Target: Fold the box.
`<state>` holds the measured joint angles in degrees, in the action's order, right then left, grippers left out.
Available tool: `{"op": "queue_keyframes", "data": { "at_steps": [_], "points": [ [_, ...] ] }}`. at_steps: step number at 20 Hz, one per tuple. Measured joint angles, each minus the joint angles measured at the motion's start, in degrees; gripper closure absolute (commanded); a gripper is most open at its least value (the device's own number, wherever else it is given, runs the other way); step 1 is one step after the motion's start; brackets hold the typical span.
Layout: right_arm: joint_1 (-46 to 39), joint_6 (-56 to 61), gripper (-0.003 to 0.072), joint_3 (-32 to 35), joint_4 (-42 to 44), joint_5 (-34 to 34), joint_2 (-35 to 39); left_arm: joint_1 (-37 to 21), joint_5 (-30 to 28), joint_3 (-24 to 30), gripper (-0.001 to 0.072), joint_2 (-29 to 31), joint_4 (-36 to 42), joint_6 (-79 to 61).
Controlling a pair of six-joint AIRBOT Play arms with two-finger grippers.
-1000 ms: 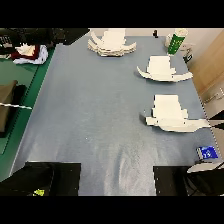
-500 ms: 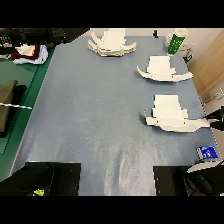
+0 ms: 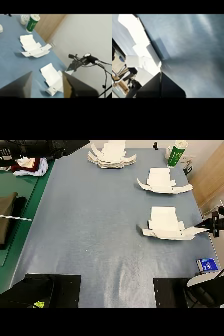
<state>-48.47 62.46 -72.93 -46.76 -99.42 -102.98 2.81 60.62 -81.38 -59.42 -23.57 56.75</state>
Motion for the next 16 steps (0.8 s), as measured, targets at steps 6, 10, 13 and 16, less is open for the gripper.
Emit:
{"op": "queue_keyframes", "data": {
  "at_steps": [6,10,13,16],
  "points": [
    [15.39,-2.47,0.0685,3.87,14.32,5.27,7.41,-0.66,3.41,0.0,0.0696,0.0,-4.33,3.23],
    [29.4,-1.2,0.0686,15.3,17.57,17.9,20.22,-5.75,13.86,2.32,0.0697,1.75,-11.19,8.11],
    [39.41,4.85,0.0685,26.36,14.08,28.46,31.45,-11.3,18.23,9.81,0.0696,6.84,-13.25,8.59],
    [46.27,13.44,0.0358,33.31,6.95,33.97,38.99,-14.62,20.61,20.81,0.0696,12.02,-13.92,7.82]
  ]
}}
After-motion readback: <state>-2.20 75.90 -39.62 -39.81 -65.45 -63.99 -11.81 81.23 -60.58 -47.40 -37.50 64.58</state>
